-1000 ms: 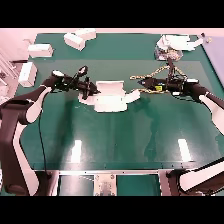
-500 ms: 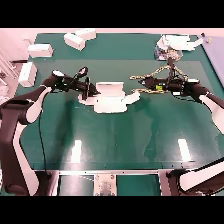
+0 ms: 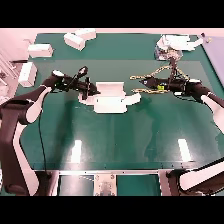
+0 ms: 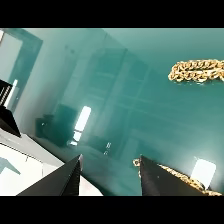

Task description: Fold the box and place the chain.

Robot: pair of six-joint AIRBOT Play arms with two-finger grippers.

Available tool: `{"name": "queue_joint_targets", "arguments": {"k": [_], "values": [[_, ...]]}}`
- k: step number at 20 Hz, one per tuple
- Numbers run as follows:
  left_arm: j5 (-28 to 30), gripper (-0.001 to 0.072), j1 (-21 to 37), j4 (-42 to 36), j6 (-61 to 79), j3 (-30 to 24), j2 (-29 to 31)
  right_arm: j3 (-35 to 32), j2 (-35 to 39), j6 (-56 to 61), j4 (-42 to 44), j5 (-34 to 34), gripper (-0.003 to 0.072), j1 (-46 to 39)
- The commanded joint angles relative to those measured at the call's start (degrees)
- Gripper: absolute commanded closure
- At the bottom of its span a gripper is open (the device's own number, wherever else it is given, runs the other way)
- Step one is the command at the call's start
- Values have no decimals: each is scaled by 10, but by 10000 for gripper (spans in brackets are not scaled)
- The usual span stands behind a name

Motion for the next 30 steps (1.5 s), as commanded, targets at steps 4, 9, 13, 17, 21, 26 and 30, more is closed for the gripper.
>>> {"name": "queue_joint_targets", "arguments": {"k": [4, 9, 13, 17, 21, 26, 30], "values": [[2, 692, 0, -1, 0, 0, 0, -26, 32, -66, 8, 23, 246, 0], [2, 692, 0, -1, 0, 0, 0, -147, 151, -162, 7, 21, 246, 38], [2, 692, 0, -1, 0, 0, 0, -221, 202, -368, -62, -50, 231, 106], [2, 692, 0, -1, 0, 0, 0, -247, 200, -437, -163, -180, 147, 188], [2, 692, 0, -1, 0, 0, 0, -247, 198, -513, -176, -221, 105, 243], [2, 692, 0, -1, 0, 0, 0, -243, 198, -584, -167, -231, 51, 263], [2, 692, 0, -1, 0, 0, 0, -243, 197, -589, -167, -231, 51, 268]]}}
